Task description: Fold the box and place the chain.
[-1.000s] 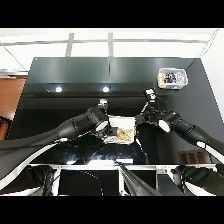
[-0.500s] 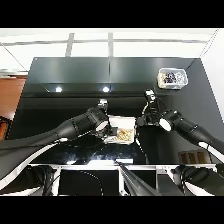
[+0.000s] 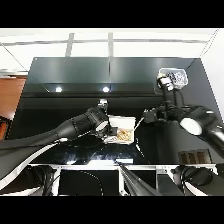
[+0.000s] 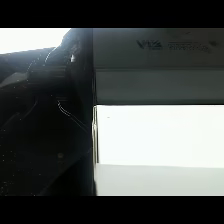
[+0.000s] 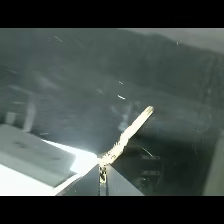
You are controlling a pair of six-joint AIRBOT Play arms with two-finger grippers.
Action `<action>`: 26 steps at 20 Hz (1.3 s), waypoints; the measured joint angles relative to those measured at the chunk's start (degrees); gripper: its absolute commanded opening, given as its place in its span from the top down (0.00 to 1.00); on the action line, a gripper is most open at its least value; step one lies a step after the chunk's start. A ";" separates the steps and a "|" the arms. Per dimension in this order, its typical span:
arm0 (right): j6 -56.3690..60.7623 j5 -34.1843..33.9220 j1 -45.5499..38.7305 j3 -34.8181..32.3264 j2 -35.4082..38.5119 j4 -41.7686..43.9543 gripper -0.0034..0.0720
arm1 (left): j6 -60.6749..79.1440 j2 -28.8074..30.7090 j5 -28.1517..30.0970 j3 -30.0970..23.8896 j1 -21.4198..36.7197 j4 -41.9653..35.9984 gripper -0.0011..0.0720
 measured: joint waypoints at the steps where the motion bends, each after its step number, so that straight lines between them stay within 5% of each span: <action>1: -1.09 2.78 0.00 1.84 1.81 1.79 0.94 | 0.00 -0.02 0.00 0.00 0.00 0.00 0.95; 6: -5.97 9.46 0.00 9.33 5.68 15.06 0.94 | 0.00 0.00 0.00 0.00 0.00 0.00 0.95; 14: -11.74 10.21 0.00 11.41 5.88 31.08 0.93 | 0.00 -0.02 0.02 0.00 0.00 0.00 0.95; 26: -14.58 13.03 -0.83 13.18 5.81 32.68 0.94 | 0.00 -0.02 0.04 0.00 0.00 0.00 0.95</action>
